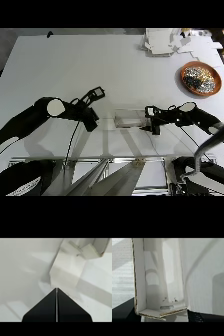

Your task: Fold the box and place the chain.

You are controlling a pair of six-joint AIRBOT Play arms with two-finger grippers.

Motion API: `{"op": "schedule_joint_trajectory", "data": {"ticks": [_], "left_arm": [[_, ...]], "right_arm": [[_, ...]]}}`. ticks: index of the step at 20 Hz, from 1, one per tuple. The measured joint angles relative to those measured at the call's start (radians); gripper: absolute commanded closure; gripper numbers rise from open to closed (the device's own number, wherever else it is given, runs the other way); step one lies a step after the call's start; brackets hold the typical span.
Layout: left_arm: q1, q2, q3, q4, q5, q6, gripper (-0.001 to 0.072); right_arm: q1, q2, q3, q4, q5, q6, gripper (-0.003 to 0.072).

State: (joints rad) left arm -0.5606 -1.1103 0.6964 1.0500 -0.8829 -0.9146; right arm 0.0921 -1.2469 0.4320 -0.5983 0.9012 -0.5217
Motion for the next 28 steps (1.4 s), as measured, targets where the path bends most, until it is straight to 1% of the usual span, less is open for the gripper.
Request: {"op": "schedule_joint_trajectory", "data": {"ticks": [2, 4, 7, 10, 14, 18, 23, 24, 25, 26, 28], "left_arm": [[0.043, 0.000, -0.006, 0.035, -0.037, -0.129, 0.0706], [0.069, -0.020, -0.011, 0.043, -0.051, -0.216, 0.0705], [0.086, -0.074, -0.014, -0.005, -0.048, -0.283, 0.0704], [0.074, -0.137, -0.015, -0.114, -0.031, -0.301, 0.0701], [0.031, -0.206, -0.015, -0.245, 0.014, -0.289, 0.0700], [0.007, -0.245, -0.015, -0.298, 0.047, -0.282, 0.0700], [-0.004, -0.249, -0.015, -0.327, 0.061, -0.262, 0.0694], [-0.008, -0.242, -0.015, -0.338, 0.066, -0.253, 0.0636], [-0.015, -0.235, -0.015, -0.349, 0.069, -0.237, 0.0512], [-0.022, -0.228, -0.014, -0.366, 0.069, -0.219, 0.0482], [-0.038, -0.219, -0.013, -0.404, 0.071, -0.180, 0.0482]], "right_arm": [[0.000, 0.000, 0.000, 0.000, 0.000, 0.000, 0.0230], [0.000, 0.000, 0.000, 0.000, 0.000, 0.000, 0.0230], [0.000, 0.000, 0.000, 0.000, 0.000, 0.000, 0.0230], [0.000, 0.000, 0.000, 0.000, 0.000, 0.000, 0.0230], [0.000, 0.000, 0.000, 0.000, 0.000, 0.000, 0.0230], [0.000, 0.000, 0.000, 0.000, 0.000, 0.000, 0.0230], [0.000, 0.000, 0.000, 0.000, 0.000, -0.001, 0.0230], [0.000, 0.000, 0.000, 0.000, 0.000, -0.001, 0.0230], [0.000, 0.000, 0.000, 0.000, 0.000, -0.001, 0.0230], [0.000, 0.000, 0.000, 0.000, 0.000, -0.001, 0.0230], [0.000, 0.000, 0.000, 0.000, 0.000, -0.001, 0.0230]]}}
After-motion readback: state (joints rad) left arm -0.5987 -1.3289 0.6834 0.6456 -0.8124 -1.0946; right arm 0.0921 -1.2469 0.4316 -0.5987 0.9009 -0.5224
